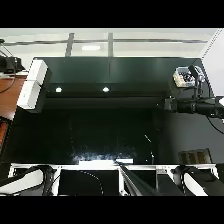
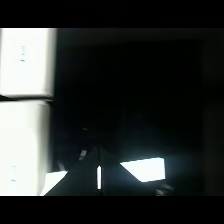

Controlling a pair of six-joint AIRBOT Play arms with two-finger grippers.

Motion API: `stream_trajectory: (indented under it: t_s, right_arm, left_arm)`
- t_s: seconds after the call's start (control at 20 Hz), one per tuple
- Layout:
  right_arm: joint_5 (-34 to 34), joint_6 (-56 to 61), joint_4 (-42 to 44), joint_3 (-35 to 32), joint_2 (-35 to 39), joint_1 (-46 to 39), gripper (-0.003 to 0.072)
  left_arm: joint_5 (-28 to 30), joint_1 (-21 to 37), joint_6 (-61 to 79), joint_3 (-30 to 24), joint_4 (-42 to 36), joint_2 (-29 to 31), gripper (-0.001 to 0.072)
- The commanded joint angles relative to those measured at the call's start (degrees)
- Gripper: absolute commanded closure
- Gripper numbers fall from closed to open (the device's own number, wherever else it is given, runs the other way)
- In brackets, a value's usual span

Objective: Fold the box and place the chain.

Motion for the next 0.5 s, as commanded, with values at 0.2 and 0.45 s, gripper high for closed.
stream_trajectory:
  t_s: [0.2,0.45]
  right_arm:
    - [0.92,7.76,-18.27,-0.50,8.04,0.00,0.0641]
    - [-8.22,7.54,-24.94,-4.94,8.81,-0.02,0.0643]
  left_arm:
    - [14.14,-24.33,-8.57,-28.04,-6.08,19.23,0.0684]
    - [24.81,-34.18,-12.61,-43.91,2.05,28.00,0.0682]
